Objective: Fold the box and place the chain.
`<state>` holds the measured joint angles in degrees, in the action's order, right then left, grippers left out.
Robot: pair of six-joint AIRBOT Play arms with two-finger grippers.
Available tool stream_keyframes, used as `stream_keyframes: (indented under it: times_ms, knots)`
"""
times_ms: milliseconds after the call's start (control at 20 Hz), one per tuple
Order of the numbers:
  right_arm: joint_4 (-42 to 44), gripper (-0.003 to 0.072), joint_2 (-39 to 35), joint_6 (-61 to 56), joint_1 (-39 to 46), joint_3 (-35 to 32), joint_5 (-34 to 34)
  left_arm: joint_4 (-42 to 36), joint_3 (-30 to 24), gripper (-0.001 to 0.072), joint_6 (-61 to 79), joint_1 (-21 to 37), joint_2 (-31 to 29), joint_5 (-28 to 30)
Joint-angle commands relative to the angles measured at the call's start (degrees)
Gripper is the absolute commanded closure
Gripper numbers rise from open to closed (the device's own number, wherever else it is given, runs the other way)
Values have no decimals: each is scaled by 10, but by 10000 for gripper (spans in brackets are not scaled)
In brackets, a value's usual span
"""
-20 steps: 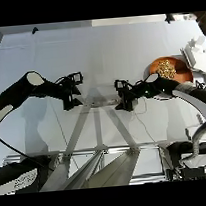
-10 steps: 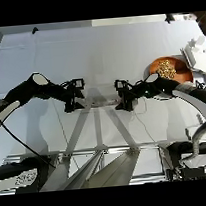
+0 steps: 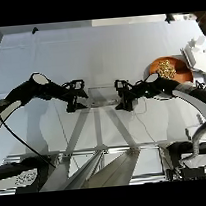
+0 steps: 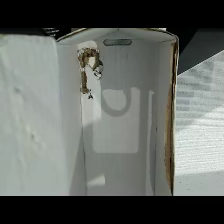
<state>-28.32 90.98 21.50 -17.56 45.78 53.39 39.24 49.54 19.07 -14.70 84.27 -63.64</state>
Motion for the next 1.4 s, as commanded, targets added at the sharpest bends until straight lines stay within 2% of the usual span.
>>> stream_keyframes:
  times_ms: [0, 100, 150, 200, 350, 600, 700, 800, 900, 950, 1000, 1100, 1150, 1350]
  knots:
    - [0, 230, 0, 0, 0, 0, 0, 30, 0, 223, 7, 0, 0, -3]
    - [0, 230, 0, 0, 0, 0, 0, 40, 0, 243, 7, 0, 0, -2]
    - [0, 230, 0, 0, 0, 0, 0, 36, 0, 316, 12, 0, 0, -2]
    - [0, 230, 0, 0, 0, 0, 0, 30, 0, 339, 27, 0, 0, -3]
    - [0, 230, 0, 0, 0, 0, 0, 2, 0, 339, 43, 0, 2, 12]
    - [0, 230, 0, 0, 0, 0, 0, 2, 0, 341, 49, -5, 14, 13]
    - [0, 230, 0, 0, 0, 0, 0, 2, 0, 376, 58, -12, 18, 13]
    - [0, 230, 0, 0, 0, 0, 0, 2, 0, 378, 66, -17, 21, 15]
    - [0, 230, 0, 0, 0, 0, 0, 2, 0, 466, 66, -19, 21, 32]
    - [0, 230, 0, 0, 0, 0, 0, 2, 0, 469, 65, -19, 21, 39]
    - [0, 230, 0, 0, 0, 0, 0, 2, 0, 509, 65, -19, 21, 41]
    - [0, 230, 0, 0, 0, 0, 0, 1, 0, 520, 65, -20, 21, 40]
    - [0, 230, 0, 0, 0, 0, 0, 1, 0, 576, 65, -20, 21, 39]
    - [0, 230, 0, 0, 0, 0, 0, -33, 0, 577, 64, -21, 21, 31]
